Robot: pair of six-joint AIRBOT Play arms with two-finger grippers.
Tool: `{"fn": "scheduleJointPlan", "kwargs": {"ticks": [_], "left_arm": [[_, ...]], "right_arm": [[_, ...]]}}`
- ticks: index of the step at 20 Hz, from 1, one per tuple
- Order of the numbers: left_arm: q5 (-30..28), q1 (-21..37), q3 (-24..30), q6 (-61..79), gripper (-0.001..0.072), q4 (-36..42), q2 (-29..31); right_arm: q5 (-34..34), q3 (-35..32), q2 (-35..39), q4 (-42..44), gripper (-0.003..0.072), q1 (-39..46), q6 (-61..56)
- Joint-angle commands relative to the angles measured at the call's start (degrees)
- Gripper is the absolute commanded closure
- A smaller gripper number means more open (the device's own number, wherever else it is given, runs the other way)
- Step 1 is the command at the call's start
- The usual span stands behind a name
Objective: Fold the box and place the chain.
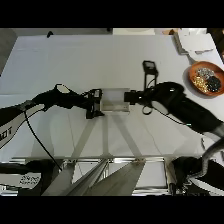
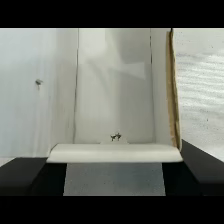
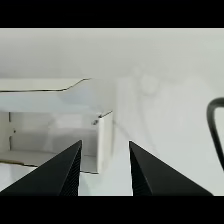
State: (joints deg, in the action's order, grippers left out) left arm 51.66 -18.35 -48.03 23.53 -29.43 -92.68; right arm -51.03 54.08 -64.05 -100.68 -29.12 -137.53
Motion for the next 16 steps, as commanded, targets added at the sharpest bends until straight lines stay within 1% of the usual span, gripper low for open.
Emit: {"fn": "scheduleJointPlan", "kwargs": {"ticks": [1, 4, 7, 11, 14, 16], "left_arm": [[0.0, 0.0, 0.0, 0.0, 0.0498, 0.0, 0.0], [0.0, 0.0, 0.0, 0.0, 0.0498, 0.0, 0.0], [0.0, 0.0, 0.0, 0.0, 0.0498, 0.0, 0.0], [0.0, 0.0, 0.0, 0.0, 0.0498, 0.0, 0.0], [0.0, 0.0, 0.0, 0.0, 0.0498, 0.0, 0.0], [0.0, 0.0, 0.0, 0.0, 0.0498, 0.0, 0.0]], "right_arm": [[-4.8, 0.1, 7.8, -2.4, 0.0359, 3.5, 0.2], [-8.1, 0.1, 13.0, -2.6, 0.0361, 8.7, 4.0], [-13.4, 0.1, 16.7, -3.0, 0.037, 14.2, 9.2], [-18.7, 0.1, 18.1, -5.4, 0.0369, 21.6, 17.4], [-18.4, 0.1, 18.1, -6.2, 0.0369, 27.6, 18.1], [-16.3, 0.1, 18.1, -6.3, 0.0369, 31.6, 18.3]]}}
